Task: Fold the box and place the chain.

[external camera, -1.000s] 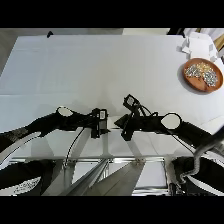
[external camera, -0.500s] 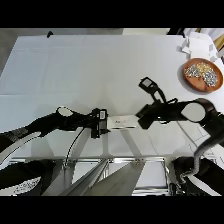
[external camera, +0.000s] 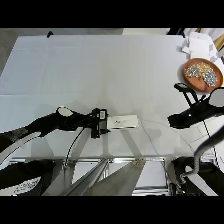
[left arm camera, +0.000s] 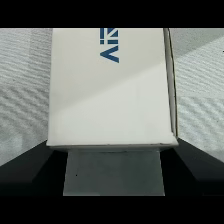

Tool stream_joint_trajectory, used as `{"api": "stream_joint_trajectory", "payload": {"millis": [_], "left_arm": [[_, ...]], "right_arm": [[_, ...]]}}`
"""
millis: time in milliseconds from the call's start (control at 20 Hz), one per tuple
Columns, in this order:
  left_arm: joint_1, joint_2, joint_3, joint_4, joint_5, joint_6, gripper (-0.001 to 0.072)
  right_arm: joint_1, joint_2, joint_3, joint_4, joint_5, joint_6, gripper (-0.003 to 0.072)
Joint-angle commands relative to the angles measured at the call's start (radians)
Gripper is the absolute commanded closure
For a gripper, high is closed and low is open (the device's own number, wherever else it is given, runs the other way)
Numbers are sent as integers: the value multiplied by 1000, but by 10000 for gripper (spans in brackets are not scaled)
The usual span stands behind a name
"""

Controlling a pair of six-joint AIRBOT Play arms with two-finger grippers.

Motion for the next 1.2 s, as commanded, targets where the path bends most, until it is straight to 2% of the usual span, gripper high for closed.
{"api": "stream_joint_trajectory", "payload": {"millis": [0, 300, 350, 400, 550, 700, 900, 1000, 1150], "left_arm": [[0, 0, 0, 0, 0, 0, 440], [0, 0, 0, -5, 8, 22, 444], [0, 0, 0, -3, 8, 23, 478], [4, 4, 0, -3, 8, 23, 707], [4, 54, 0, -26, 49, 42, 704], [4, 150, 0, -26, 149, 26, 700], [11, 304, 0, -24, 295, -229, 700], [51, 378, 0, -22, 339, -314, 700], [166, 475, 0, -10, 380, -428, 701]], "right_arm": [[-35, 1, 1, -21, 57, 61, 672], [-35, 1, 1, -21, 56, 61, 672], [-35, 1, 1, -21, 56, 61, 672], [-35, 1, 1, -21, 56, 61, 672], [-35, 1, 1, -21, 56, 61, 672], [-35, 1, 1, -21, 56, 61, 672], [-35, 1, 1, -21, 56, 61, 672], [-35, 1, 1, -21, 56, 61, 672], [-35, 1, 1, -21, 56, 61, 672]]}}
